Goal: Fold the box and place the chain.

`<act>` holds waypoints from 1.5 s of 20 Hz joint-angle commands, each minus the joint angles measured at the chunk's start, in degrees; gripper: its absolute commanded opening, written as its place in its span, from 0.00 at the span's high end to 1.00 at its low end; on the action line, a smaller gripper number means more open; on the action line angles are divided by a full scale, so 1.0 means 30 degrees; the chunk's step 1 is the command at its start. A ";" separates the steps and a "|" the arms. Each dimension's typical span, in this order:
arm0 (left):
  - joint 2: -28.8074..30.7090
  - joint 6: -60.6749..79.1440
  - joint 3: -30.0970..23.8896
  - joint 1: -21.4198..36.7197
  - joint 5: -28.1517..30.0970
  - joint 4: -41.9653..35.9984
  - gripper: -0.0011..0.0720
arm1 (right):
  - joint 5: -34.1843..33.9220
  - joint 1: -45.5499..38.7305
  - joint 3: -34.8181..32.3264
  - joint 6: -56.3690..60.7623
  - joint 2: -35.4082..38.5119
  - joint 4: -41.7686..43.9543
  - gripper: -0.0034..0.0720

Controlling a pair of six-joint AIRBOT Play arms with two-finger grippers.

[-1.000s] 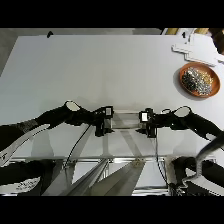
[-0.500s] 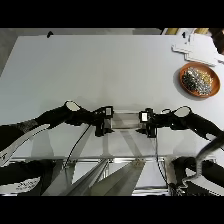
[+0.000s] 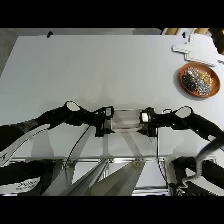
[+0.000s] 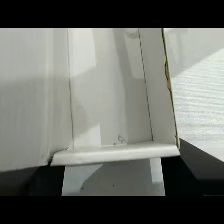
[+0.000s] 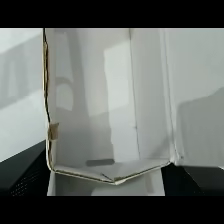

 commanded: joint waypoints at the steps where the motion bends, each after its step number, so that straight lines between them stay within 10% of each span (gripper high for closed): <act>1: 0.0007 0.0000 -0.0007 0.0000 0.0131 0.0015 0.86 | 0.0546 0.0000 0.0007 0.3942 0.1435 -0.2958 0.02; 10: 0.0007 0.0000 -0.0007 0.0000 0.0131 0.0022 0.86 | 0.4794 0.0000 0.0007 1.1628 0.6273 -1.0251 0.04; 20: 0.0007 0.0073 -0.0007 0.0000 0.0124 -0.0117 0.90 | 0.7002 0.0000 0.0007 1.5977 1.2313 -0.7919 0.07; 30: 0.1858 -0.2404 0.0007 -0.0007 0.1035 0.4248 0.83 | 0.2441 0.0007 0.0007 1.5577 1.2699 -0.1610 0.08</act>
